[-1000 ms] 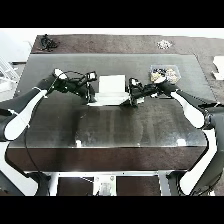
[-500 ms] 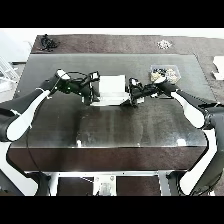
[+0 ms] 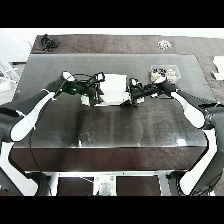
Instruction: Fold the box and place the chain.
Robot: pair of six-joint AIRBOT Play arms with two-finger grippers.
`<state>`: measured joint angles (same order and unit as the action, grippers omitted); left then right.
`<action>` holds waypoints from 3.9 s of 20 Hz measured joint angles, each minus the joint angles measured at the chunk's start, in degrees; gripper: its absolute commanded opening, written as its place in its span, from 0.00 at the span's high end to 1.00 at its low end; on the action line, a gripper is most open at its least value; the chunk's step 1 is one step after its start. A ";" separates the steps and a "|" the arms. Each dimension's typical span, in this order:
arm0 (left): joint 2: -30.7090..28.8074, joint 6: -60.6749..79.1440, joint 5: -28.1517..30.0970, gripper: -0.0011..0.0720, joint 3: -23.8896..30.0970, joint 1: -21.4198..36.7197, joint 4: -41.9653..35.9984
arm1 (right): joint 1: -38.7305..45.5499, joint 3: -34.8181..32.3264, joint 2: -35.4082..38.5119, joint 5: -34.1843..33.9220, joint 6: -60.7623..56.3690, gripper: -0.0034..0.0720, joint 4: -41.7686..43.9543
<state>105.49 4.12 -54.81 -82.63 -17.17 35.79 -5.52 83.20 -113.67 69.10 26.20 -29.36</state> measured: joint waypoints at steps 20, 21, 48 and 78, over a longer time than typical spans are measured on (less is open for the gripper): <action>0.02 0.74 2.14 0.96 0.00 0.76 2.93 | -0.04 0.00 0.00 -0.09 -0.07 0.19 0.11; 0.04 0.74 2.05 0.96 0.00 1.40 3.15 | -0.04 0.00 0.00 -0.09 -0.07 0.19 0.11; -10.23 -52.81 -6.51 0.96 8.87 15.85 -1.16 | -0.04 0.00 0.00 -0.04 -0.02 0.19 0.02; -6.29 -58.90 0.50 0.56 15.82 10.05 -12.52 | -0.04 0.00 0.00 -0.04 -0.04 0.19 0.02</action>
<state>99.20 -54.78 -54.30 -66.81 -7.11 23.27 -5.56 83.20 -113.67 69.06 26.15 -29.34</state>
